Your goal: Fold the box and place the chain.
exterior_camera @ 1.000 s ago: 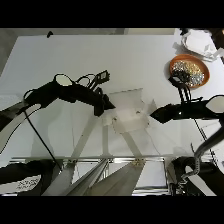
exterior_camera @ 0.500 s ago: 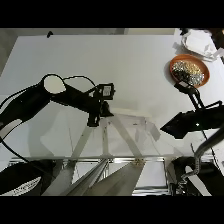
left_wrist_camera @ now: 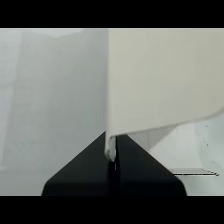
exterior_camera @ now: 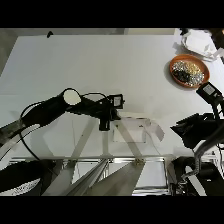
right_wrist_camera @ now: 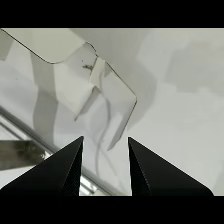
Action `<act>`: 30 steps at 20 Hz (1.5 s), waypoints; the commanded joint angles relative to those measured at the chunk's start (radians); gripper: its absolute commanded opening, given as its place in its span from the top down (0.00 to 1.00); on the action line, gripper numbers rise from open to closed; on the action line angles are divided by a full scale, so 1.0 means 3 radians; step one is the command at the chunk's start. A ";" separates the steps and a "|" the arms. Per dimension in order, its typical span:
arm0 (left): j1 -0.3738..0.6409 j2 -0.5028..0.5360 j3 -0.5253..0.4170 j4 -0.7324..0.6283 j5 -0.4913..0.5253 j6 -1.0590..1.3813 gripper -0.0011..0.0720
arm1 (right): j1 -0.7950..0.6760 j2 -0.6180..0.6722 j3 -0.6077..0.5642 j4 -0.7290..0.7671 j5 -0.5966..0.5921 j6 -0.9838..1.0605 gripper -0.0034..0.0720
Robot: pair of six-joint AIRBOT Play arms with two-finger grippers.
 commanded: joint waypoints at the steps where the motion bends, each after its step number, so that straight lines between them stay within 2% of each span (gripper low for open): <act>1: -0.0001 -0.0231 -0.0020 -0.0275 0.0264 0.0257 0.97 | 0.0003 0.0060 0.0004 -0.0018 -0.0028 0.0001 0.58; 5: 0.0003 -0.0292 -0.0020 -0.0277 0.0506 0.0257 0.97 | 0.0003 0.0060 0.0004 -0.0017 -0.0078 -0.0001 0.58; 9: 0.0003 -0.0315 -0.0020 -0.0278 0.0598 0.0271 0.97 | 0.0003 0.0058 0.0004 -0.0017 -0.0195 -0.0001 0.58; 18: 0.0001 -0.0547 -0.0020 -0.0326 0.0511 0.0544 0.98 | 0.0003 0.0058 0.0003 -0.0031 -0.0281 -0.0025 0.57; 24: 0.0001 -0.0679 -0.0020 -0.1064 0.0502 0.1105 0.98 | 0.0003 0.0058 0.0003 -0.0037 -0.0291 -0.0027 0.57; 30: 0.0003 -0.0768 -0.0020 -0.1082 0.0502 0.1106 0.98 | 0.0003 0.0058 0.0003 -0.0058 -0.0290 -0.0025 0.57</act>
